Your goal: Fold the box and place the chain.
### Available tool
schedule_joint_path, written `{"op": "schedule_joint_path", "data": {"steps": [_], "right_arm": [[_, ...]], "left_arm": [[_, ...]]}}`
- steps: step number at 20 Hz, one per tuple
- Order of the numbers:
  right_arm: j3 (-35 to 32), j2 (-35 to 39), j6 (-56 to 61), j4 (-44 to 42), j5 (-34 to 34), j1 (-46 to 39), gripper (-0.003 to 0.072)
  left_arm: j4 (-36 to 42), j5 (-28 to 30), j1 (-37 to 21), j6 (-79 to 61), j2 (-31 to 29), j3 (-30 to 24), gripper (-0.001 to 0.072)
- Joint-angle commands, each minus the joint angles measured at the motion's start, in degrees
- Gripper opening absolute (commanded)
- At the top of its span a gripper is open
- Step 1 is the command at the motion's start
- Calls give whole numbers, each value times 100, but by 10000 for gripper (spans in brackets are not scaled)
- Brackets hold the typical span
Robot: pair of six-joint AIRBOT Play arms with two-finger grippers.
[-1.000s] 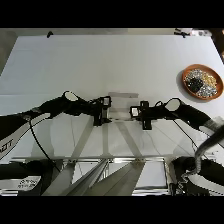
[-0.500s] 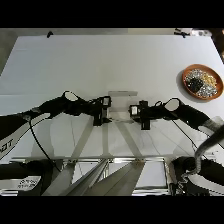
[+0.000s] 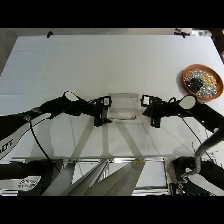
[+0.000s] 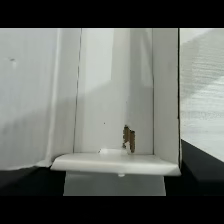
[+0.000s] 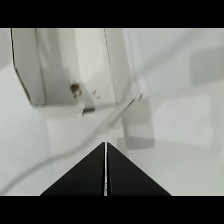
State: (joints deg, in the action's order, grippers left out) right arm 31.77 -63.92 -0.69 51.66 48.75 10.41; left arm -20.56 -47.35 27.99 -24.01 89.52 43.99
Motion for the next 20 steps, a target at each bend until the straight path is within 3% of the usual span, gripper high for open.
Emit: {"op": "schedule_joint_path", "data": {"steps": [1,10,14,20], "right_arm": [[2,269,520,793,994,-433,19],[0,592,4894,1154,929,-1633,20],[0,579,5676,1150,977,-1768,19],[-2,90,5783,704,922,-1569,19]], "left_arm": [[2,17,-4,-2,-2,4,314],[2,15,-4,-2,-2,4,314],[0,15,-4,-2,-2,4,314],[2,15,-4,-2,-2,4,314]]}}
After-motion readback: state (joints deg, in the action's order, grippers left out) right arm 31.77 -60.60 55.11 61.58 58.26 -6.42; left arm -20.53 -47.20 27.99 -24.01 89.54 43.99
